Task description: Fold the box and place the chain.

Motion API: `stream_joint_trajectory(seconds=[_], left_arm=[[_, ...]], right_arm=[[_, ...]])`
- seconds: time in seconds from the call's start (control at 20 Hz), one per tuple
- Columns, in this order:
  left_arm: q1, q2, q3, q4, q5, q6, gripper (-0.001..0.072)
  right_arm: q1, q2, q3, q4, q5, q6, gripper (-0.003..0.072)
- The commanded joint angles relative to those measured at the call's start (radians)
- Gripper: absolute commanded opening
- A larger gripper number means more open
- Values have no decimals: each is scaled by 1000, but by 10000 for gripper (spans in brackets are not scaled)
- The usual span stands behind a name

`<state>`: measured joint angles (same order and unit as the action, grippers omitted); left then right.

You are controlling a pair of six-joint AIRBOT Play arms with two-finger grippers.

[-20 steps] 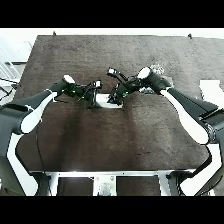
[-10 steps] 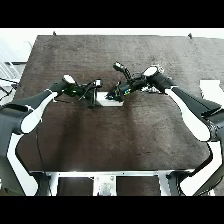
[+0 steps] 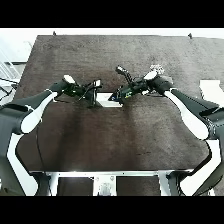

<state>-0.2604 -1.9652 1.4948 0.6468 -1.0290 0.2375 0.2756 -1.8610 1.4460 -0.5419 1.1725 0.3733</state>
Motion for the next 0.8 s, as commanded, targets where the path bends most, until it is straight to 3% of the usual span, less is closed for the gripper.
stream_joint_trajectory(seconds=[0.0, 0.4, 0.55, 0.75], left_arm=[[0, 0, 0, 0, -1, -2, 467], [0, 0, 0, 0, -2, -2, 467], [0, 0, 0, 0, -2, -2, 467], [0, 0, 0, -1, -2, -1, 466]], right_arm=[[10, -25, -18, -87, -5, 96, 16], [14, 22, -11, -51, -58, 134, 13], [-15, 160, -11, 72, -66, 87, 13], [-70, 383, -39, 82, -66, 130, 12]])
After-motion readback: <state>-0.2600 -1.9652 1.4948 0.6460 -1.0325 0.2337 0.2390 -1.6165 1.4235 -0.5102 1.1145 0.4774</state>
